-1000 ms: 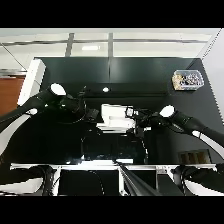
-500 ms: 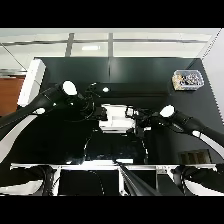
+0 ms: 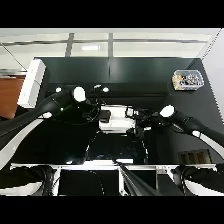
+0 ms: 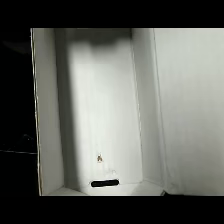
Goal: Fold the box and place the chain.
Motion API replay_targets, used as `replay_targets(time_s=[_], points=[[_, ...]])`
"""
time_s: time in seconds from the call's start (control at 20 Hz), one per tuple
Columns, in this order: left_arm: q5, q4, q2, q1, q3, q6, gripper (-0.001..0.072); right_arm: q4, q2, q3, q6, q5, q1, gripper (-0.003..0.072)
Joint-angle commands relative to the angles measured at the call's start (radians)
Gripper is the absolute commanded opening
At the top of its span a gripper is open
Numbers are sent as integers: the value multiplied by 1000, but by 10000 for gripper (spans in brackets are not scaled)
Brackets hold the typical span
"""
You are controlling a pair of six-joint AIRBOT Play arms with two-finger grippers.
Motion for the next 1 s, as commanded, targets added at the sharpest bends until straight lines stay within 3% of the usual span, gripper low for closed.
replay_targets(time_s=[0.0,0.2,0.6,0.65,0.7,0.95], points=[[31,189,0,-61,2,-153,493,0,0,0,0,0,1,126],[31,313,0,-114,2,-264,493,0,0,0,0,0,1,126],[6,363,-47,-158,64,-382,489,0,0,0,-1,0,1,126],[2,363,-48,-157,69,-385,453,-1,0,0,0,1,1,126],[-3,362,-48,-157,70,-387,364,0,0,0,0,1,1,126],[5,362,-51,-172,70,-438,347,-1,0,0,0,1,1,126]])
